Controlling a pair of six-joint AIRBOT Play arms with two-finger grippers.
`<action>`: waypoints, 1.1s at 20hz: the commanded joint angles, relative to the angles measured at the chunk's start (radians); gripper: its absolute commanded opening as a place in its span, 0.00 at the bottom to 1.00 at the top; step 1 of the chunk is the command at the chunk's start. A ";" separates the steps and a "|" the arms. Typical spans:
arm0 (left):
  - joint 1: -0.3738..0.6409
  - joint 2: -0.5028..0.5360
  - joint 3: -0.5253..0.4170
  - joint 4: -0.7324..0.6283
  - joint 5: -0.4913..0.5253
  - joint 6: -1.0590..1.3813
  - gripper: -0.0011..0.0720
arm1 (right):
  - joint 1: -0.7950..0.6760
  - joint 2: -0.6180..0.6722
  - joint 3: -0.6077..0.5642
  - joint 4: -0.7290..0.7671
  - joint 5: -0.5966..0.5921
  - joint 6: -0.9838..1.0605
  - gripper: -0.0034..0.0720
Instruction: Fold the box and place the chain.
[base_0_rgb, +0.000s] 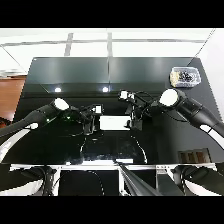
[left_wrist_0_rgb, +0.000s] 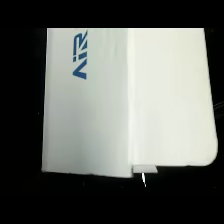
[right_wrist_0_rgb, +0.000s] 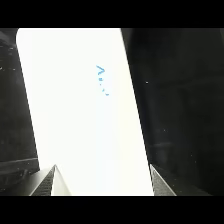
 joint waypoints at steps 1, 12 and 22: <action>-0.001 -0.001 0.000 0.000 0.000 0.000 0.65 | 0.007 0.000 -0.001 0.012 -0.032 -0.051 0.95; -0.001 -0.001 0.000 0.000 0.000 0.000 0.65 | 0.021 -0.006 -0.003 -0.019 -0.045 -0.051 0.91; -0.001 -0.001 0.000 0.000 0.000 0.000 0.65 | 0.021 -0.006 -0.003 -0.032 -0.021 -0.026 0.22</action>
